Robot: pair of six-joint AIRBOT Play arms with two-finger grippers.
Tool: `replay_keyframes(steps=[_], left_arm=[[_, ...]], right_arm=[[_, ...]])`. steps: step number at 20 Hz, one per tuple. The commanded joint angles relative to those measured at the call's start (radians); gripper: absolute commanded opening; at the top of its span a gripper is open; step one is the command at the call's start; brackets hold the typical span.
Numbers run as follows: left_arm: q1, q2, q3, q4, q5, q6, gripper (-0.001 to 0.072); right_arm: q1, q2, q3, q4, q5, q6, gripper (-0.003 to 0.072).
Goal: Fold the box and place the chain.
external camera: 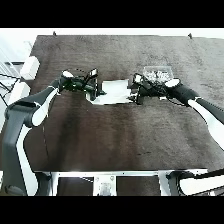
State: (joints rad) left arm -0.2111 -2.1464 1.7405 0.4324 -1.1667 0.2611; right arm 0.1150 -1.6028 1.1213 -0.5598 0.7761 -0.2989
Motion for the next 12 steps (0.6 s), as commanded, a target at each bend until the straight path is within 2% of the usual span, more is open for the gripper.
replay_keyframes(steps=[1, 4, 12], left_arm=[[0.000, 0.000, 0.000, 0.001, 0.000, 0.001, 0.0021], [0.000, 0.000, 0.000, 0.000, -0.002, 0.001, 0.0022], [0.000, 0.000, 0.000, 0.000, -0.003, 0.001, 0.0021]], right_arm=[[-0.010, -0.035, 0.041, 0.001, 0.065, -0.002, 0.0614], [-0.020, -0.084, 0.087, 0.000, 0.119, -0.001, 0.0614], [-0.043, -0.118, 0.115, -0.001, 0.151, -0.002, 0.0614]])
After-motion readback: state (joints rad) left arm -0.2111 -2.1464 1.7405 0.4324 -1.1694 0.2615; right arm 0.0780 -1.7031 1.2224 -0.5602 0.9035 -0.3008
